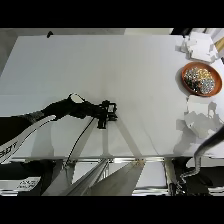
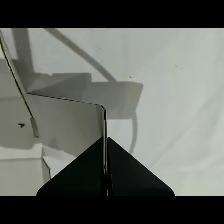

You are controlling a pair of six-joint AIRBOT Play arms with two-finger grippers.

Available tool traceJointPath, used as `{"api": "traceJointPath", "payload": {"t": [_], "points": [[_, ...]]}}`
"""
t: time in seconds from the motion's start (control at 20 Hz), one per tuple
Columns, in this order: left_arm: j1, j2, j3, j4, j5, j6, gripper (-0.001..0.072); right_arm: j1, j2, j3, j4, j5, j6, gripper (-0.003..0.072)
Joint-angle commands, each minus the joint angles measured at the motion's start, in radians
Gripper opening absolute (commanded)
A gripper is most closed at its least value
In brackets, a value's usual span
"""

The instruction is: Fold the box and place the chain.

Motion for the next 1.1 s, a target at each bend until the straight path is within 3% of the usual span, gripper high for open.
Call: {"api": "traceJointPath", "payload": {"t": [0.0, 0.2, 0.45, 0.6, 0.8, 1.05], "points": [[0.000, 0.000, 0.000, 0.000, 0.000, 0.000, 0.0091, 0.057, 0.066, -0.001, 0.227, 0.027, -0.096, 0.0019], [0.000, 0.000, 0.000, 0.000, 0.000, 0.000, 0.0091, 0.178, 0.224, -0.126, 0.490, 0.020, -0.164, 0.0018], [0.005, 0.000, 0.001, 0.001, -0.006, 0.000, 0.0091, 0.348, 0.546, -0.538, 0.789, -0.164, -0.248, 0.0018], [0.002, 0.000, 0.001, 0.000, -0.007, 0.000, 0.0091, 0.469, 0.764, -0.727, 0.834, -0.270, -0.236, 0.0018], [0.001, 0.000, 0.001, 0.000, -0.007, 0.000, 0.0091, 0.597, 0.993, -0.889, 0.855, -0.412, -0.104, 0.0018], [0.000, 0.000, 0.001, 0.000, -0.007, 0.000, 0.0091, 0.655, 1.046, -0.961, 0.853, -0.498, 0.022, 0.0019]]}}
